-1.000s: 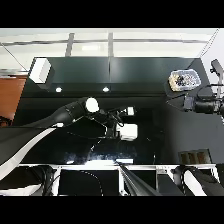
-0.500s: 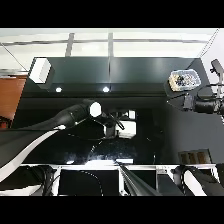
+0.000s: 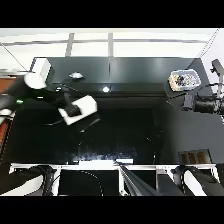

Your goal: Fold the box and place the chain.

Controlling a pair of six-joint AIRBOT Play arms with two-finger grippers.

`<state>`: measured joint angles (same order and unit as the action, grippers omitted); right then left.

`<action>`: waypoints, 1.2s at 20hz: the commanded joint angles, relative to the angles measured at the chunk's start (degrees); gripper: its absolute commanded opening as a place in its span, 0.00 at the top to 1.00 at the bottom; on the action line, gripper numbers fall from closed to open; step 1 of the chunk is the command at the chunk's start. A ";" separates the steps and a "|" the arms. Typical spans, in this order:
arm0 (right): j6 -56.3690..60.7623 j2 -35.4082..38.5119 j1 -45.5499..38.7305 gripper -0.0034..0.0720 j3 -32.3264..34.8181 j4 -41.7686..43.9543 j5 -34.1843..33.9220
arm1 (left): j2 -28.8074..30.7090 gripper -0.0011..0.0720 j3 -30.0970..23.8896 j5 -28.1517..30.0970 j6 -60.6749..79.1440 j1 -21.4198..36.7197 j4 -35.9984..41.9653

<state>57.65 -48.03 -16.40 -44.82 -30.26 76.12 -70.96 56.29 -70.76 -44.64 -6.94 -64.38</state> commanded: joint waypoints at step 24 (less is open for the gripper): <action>4.35 0.04 0.11 0.94 -0.07 -2.19 -4.72 | -18.58 0.59 5.33 36.30 4.61 30.56 8.98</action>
<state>61.21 -48.03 -16.34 -44.82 -31.99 71.26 -84.90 57.65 -36.21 -37.78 25.61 -55.72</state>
